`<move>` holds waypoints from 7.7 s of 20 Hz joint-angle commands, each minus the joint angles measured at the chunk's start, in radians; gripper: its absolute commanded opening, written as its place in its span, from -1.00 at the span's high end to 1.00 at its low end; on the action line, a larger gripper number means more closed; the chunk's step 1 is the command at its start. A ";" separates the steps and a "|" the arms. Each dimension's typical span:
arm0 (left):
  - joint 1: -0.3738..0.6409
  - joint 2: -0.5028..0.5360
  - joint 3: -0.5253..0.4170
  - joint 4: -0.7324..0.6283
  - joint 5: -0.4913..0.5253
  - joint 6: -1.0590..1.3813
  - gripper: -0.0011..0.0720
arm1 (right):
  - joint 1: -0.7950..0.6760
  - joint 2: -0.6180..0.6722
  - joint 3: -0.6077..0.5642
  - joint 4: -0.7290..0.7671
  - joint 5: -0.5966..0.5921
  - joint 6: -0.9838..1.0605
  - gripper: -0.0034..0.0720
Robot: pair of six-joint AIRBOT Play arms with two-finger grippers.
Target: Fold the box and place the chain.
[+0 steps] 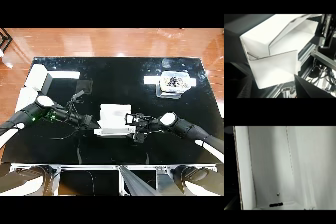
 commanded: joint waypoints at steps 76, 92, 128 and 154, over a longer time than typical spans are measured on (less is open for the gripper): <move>-0.616 -0.137 0.306 1.005 0.163 -1.391 0.00 | 0.001 0.000 0.000 0.000 0.000 0.000 0.01; -0.618 -0.141 0.329 1.015 0.160 -1.397 0.39 | 0.001 0.000 0.000 0.000 0.000 0.000 0.01; -0.592 -0.153 0.362 1.017 0.046 -1.252 0.92 | 0.001 0.056 0.001 -0.032 0.017 0.000 -0.89; -0.564 -0.112 0.262 1.057 0.185 -1.293 0.92 | 0.059 0.103 0.001 -0.030 0.026 -0.021 -0.04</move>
